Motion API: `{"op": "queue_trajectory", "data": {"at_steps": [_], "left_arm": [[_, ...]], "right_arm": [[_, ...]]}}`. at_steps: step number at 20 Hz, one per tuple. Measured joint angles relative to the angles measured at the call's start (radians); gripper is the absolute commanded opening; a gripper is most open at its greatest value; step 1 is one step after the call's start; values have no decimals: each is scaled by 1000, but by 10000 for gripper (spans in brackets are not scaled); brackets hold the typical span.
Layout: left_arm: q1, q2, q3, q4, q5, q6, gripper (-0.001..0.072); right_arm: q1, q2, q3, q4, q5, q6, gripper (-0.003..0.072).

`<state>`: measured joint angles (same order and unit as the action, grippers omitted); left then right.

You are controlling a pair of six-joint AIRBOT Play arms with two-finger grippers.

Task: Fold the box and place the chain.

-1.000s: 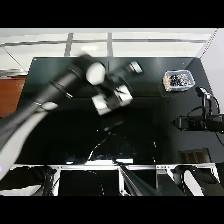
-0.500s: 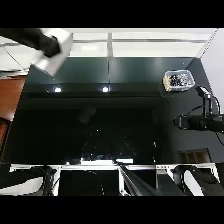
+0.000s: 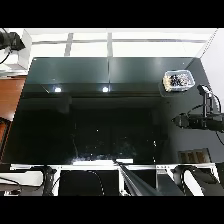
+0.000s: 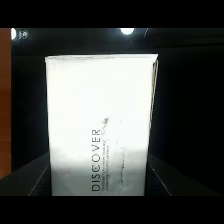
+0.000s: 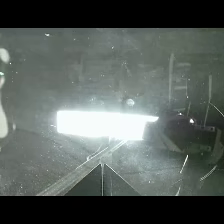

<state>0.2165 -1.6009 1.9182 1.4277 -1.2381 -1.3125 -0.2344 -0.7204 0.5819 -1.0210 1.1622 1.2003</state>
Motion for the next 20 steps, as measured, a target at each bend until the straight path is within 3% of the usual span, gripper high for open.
{"op": "queue_trajectory", "data": {"at_steps": [9,14,15,16,17,20], "left_arm": [[68,-303,4,-26,136,55,285],[76,-389,5,-4,201,75,296],[77,-396,8,0,211,75,366],[77,-401,16,4,211,75,674],[76,-405,30,6,210,76,717],[69,-407,118,12,143,72,713]], "right_arm": [[0,0,0,30,-11,0,15],[0,0,0,69,-18,1,16],[0,0,0,73,-19,2,15],[0,0,0,75,-21,5,15],[0,0,0,79,-21,5,15],[0,0,0,85,-22,9,15]]}}
